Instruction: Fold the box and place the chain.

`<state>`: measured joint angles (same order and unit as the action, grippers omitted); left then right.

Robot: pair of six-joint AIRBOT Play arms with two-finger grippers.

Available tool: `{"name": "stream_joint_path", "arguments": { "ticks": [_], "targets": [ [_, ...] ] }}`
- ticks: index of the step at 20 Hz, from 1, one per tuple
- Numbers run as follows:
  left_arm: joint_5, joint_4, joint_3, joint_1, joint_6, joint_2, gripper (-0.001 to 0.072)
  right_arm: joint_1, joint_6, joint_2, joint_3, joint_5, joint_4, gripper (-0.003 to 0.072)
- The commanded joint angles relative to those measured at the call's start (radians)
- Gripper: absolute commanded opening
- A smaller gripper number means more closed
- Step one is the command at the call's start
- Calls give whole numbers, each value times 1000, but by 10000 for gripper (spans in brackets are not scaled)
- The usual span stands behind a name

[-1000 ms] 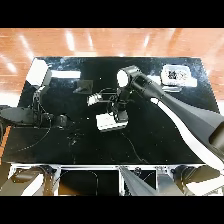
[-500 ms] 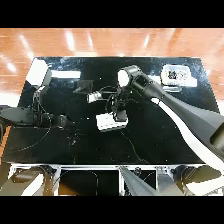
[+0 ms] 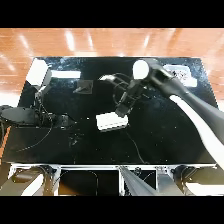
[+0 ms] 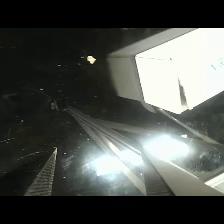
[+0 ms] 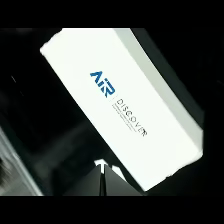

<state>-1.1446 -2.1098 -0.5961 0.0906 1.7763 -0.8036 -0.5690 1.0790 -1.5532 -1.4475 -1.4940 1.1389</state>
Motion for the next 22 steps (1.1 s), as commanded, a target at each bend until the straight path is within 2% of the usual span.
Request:
{"name": "stream_joint_path", "arguments": {
  "ticks": [1, 2, 3, 5, 11, 16, 22],
  "targets": [
    [0, -1, 0, 44, 0, -1, 611, 95, 388, 200, 321, 419, -235, 38],
    [0, -1, 0, 62, 0, -1, 611, 99, 467, 275, 455, 570, -365, 38],
    [1, -1, 0, 79, 0, -1, 611, 97, 481, 316, 542, 642, -512, 38],
    [6, -1, 0, 109, 0, -2, 611, 83, 389, 325, 597, 649, -664, 39],
    [32, -1, 0, 174, -27, -23, 611, 43, 410, 241, 596, 646, -655, 38],
    [30, -3, 0, 174, -35, -73, 611, 43, 411, 170, 596, 613, -634, 38],
    [31, -4, 0, 174, -38, -88, 611, 43, 412, 164, 596, 529, -592, 39]
  ]
}}
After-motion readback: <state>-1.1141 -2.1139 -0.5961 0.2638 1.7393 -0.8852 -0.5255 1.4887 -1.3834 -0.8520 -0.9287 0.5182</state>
